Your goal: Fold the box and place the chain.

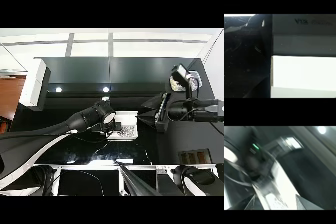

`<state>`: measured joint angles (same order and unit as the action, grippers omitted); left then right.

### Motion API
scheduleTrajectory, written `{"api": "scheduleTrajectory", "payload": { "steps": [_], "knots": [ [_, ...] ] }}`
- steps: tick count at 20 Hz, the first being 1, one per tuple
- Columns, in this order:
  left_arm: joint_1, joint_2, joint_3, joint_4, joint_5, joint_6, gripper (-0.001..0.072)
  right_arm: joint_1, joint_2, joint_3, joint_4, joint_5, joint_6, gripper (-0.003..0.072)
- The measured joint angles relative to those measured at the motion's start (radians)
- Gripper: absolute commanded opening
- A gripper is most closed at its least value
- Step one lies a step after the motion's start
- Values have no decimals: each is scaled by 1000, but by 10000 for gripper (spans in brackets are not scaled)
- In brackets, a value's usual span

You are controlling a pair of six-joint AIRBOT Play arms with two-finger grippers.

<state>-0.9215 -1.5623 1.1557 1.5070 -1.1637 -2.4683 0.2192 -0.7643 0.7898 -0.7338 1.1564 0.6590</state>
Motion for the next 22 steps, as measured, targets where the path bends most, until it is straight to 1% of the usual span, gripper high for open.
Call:
{"api": "scheduleTrajectory", "payload": {
  "steps": [3, 5, 8, 10, 17, 18, 19, 20, 21, 22],
  "knots": [
    [0, 0, 0, 0, 0, 0, 33, -56, -9, -16, -97, -10, 9, 580],
    [0, 0, 0, 0, 0, 0, 33, -113, -11, -20, -132, -14, 16, 579],
    [0, 0, 0, -13, 0, 0, 33, -192, -13, -24, -145, -16, 28, 579],
    [0, 0, 0, -25, 4, 10, 33, -220, -13, -25, -146, -6, 35, 579],
    [-1, 6, 1, -47, 8, 24, 34, -248, -13, -35, -146, 29, 44, 579],
    [-1, 6, 1, -47, 8, 24, 79, -249, -13, -36, -146, 31, 45, 579],
    [-1, 7, 1, -47, 8, 24, 267, -250, -13, -37, -146, 32, 45, 579],
    [-1, 8, 2, -47, 9, 27, 403, -250, -13, -37, -146, 33, 45, 579],
    [0, 9, 6, -46, 7, 26, 425, -250, -13, -38, -146, 34, 45, 579],
    [0, 9, 14, -41, -2, 27, 425, -251, -13, -38, -146, 36, 45, 579]
  ]
}}
